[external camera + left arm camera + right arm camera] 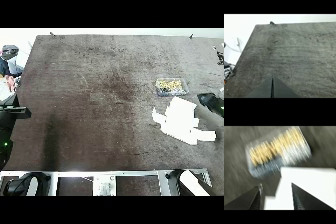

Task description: Fold the box and place the chain.

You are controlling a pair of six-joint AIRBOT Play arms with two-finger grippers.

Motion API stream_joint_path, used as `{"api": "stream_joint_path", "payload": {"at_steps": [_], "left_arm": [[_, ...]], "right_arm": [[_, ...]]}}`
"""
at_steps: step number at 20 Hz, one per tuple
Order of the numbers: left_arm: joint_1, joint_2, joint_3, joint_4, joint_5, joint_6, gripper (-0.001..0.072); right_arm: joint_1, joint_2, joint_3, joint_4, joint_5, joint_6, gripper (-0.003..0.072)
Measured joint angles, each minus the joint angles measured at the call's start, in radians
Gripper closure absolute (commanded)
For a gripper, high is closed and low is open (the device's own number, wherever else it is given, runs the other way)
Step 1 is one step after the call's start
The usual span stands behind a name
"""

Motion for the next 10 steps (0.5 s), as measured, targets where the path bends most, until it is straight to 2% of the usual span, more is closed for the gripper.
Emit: {"api": "stream_joint_path", "payload": {"at_steps": [3, 5, 10], "left_arm": [[0.000, 0.000, 0.000, 0.000, 0.000, 0.000, 0.0698], [0.000, 0.000, 0.000, 0.000, 0.000, 0.000, 0.0698], [0.000, 0.000, 0.000, 0.000, 0.000, 0.000, 0.0698]], "right_arm": [[-0.172, -0.053, 0.123, -0.263, 0.222, 0.164, 0.0257], [-0.248, -0.093, 0.193, -0.384, 0.344, 0.219, 0.0258], [-0.325, -0.209, 0.279, -0.563, 0.471, 0.243, 0.0258]]}}
